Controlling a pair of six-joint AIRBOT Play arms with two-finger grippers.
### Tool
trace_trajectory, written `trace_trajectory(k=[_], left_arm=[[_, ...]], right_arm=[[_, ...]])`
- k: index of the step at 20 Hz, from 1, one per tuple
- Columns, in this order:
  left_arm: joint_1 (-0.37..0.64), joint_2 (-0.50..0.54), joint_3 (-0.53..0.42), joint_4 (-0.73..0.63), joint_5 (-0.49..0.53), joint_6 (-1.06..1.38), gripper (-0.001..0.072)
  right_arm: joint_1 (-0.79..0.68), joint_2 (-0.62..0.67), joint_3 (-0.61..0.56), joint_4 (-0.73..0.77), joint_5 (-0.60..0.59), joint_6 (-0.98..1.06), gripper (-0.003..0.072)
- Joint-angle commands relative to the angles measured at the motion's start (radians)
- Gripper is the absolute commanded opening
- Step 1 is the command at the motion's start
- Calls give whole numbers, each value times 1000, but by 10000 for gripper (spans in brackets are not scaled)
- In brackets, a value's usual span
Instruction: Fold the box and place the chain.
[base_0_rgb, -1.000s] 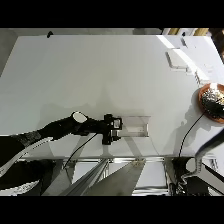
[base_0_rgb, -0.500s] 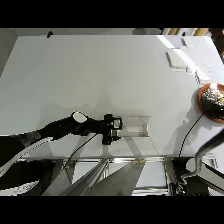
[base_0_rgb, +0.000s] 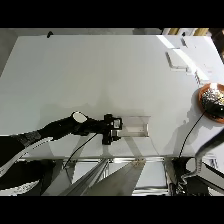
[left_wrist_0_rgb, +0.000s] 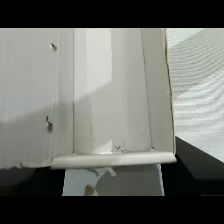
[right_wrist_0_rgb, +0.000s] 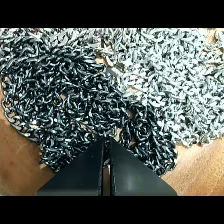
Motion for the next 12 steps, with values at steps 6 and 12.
trace_trajectory(k=[6,12], left_arm=[[0,0,0,0,0,0,273],[0,0,0,0,0,0,273]], right_arm=[[43,49,-1,15,59,-19,19],[75,72,-1,-5,55,-44,78]])
